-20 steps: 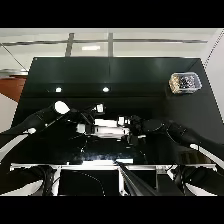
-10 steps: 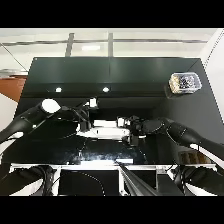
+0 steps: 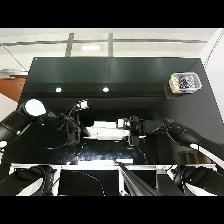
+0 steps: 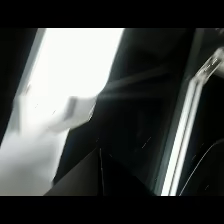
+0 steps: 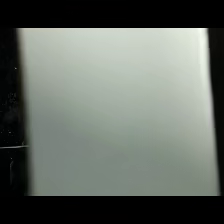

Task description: Fold the box and place the chain.

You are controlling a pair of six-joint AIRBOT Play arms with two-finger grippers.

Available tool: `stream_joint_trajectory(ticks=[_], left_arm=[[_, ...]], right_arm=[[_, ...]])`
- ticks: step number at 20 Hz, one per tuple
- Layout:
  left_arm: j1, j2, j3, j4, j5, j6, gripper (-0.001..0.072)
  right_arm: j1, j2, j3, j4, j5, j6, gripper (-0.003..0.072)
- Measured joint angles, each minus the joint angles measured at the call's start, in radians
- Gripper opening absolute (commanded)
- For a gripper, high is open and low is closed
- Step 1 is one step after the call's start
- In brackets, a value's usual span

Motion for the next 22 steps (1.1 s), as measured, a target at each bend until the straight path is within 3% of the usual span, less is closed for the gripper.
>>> stream_joint_trajectory(ticks=[4,6,9,14,19,20,22], left_arm=[[-0.057,0.003,-0.024,-0.175,0.247,-0.026,0.0032],[-0.091,-0.013,-0.031,-0.219,0.413,-0.037,0.0032],[-0.129,-0.064,-0.035,-0.25,0.558,-0.045,0.0032],[-0.169,-0.145,-0.037,-0.252,0.638,-0.052,0.0032],[-0.127,-0.077,-0.038,-0.191,0.626,-0.056,0.004],[-0.104,-0.049,-0.038,-0.175,0.589,-0.055,0.0139],[-0.051,-0.001,-0.038,-0.129,0.488,-0.055,0.0714]], right_arm=[[0.001,0.0,0.0,-0.002,0.0,0.0,0.047],[0.002,0.0,0.0,-0.003,0.001,0.0,0.0471],[0.002,0.0,0.0,-0.002,0.002,0.0,0.0471],[0.002,0.001,0.0,-0.002,0.002,0.0,0.0471],[0.002,0.0,0.0,-0.003,0.002,-0.001,0.0471],[0.002,0.0,0.0,-0.003,0.002,-0.001,0.0471],[0.002,0.0,0.0,-0.003,0.002,-0.001,0.0471]])
